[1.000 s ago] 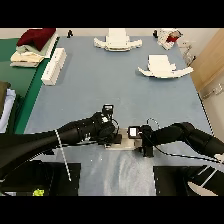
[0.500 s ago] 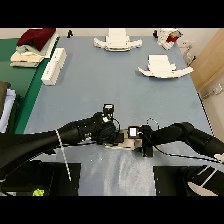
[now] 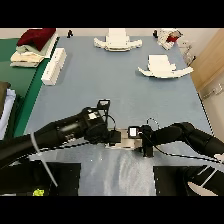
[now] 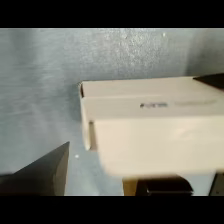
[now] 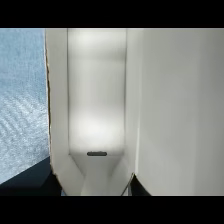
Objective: Fold the box.
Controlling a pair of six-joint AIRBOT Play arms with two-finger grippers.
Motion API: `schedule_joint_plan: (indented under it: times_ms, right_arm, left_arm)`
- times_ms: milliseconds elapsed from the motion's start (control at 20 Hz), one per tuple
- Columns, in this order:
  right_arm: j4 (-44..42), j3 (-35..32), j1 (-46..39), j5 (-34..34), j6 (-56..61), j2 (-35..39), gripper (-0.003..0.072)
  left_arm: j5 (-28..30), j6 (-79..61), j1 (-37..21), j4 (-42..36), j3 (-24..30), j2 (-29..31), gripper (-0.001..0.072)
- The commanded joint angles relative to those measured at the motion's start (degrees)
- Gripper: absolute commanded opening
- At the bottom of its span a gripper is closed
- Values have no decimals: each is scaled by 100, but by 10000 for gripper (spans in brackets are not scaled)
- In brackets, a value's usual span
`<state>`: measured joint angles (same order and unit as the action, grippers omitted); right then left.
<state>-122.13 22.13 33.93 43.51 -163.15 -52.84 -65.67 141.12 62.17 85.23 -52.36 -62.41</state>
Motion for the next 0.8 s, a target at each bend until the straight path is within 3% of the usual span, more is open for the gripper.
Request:
schedule_joint_plan:
  times_ms: [0, 50, 100, 350, 500, 650, 750]
  right_arm:
    - [-2, 4, 2, 2, 2, 4, 516]
    - [-2, 4, 2, 2, 2, 4, 517]
    - [-2, 4, 2, 2, 2, 4, 516]
    - [-2, 4, 2, 2, 4, 4, 516]
    - [-2, 4, 2, 2, 2, 4, 516]
    - [0, 4, 2, 0, 4, 4, 516]
    - [-2, 4, 2, 2, 4, 4, 516]
  left_arm:
    - [-883, -258, -4, 111, -13, 791, 408]
    - [-1067, -470, -4, 142, -11, 953, 81]
    - [-1088, -828, -4, 184, 0, 1054, 14]
    - [-286, -1980, -24, 291, 52, 992, 14]
    - [-170, -3056, -208, 184, 138, 1167, 14]
    - [-133, -4887, -1429, -879, 774, 1847, 13]
    - [-138, -7049, -2549, -1543, 1287, 2245, 14]
